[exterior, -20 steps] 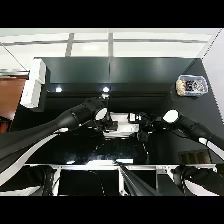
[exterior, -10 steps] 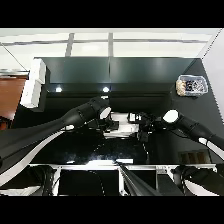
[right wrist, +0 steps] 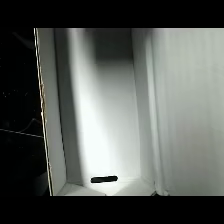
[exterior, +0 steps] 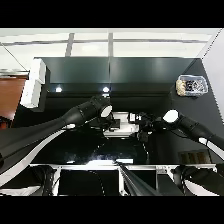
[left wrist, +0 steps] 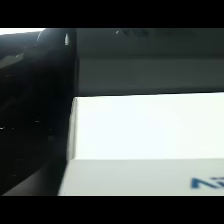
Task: Fold the box and place the chain.
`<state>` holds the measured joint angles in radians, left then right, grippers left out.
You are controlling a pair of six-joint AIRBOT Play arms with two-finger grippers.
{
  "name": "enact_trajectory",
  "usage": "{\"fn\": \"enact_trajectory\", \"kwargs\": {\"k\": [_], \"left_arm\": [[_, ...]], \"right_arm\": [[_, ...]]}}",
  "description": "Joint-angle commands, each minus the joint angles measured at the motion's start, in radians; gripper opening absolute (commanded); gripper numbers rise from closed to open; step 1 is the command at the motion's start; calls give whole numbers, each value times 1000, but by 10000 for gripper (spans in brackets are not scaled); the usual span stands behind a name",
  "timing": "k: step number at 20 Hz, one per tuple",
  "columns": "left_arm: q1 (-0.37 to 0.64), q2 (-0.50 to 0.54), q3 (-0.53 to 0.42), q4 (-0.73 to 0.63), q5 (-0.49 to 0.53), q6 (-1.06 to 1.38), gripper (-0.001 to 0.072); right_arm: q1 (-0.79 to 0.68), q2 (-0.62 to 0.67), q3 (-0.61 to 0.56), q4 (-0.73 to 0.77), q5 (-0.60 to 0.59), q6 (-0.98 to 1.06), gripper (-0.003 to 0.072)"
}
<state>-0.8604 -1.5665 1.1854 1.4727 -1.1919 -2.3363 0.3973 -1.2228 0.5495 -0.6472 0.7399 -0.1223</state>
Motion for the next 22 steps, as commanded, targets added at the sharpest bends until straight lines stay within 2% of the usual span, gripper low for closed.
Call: {"fn": "enact_trajectory", "kwargs": {"k": [1,2,3,4,8,9,10,17,19,21,22], "left_arm": [[0,-1,3,11,-15,-3,356],[0,-1,3,11,-15,-4,319],[1,-2,3,11,-15,-6,144],[1,-5,3,10,-15,-6,23],[8,-12,3,8,-24,-6,23],[8,-12,3,8,-20,-6,23],[8,-11,3,9,-17,-6,23],[8,-11,3,12,-17,-2,23],[8,-11,3,12,-10,-2,24],[8,-11,3,12,-9,-2,24],[8,-11,3,11,-10,-2,24]], "right_arm": [[0,0,1,0,0,2,404],[0,0,1,0,0,2,404],[0,0,1,0,0,2,404],[0,0,1,0,0,2,404],[0,2,1,0,0,4,412],[0,3,1,0,1,25,618],[0,8,1,0,5,31,701],[-30,127,1,-184,172,130,700],[-29,127,1,-240,146,130,699],[-29,127,1,-228,104,127,700],[-29,126,1,-200,85,114,671]]}}
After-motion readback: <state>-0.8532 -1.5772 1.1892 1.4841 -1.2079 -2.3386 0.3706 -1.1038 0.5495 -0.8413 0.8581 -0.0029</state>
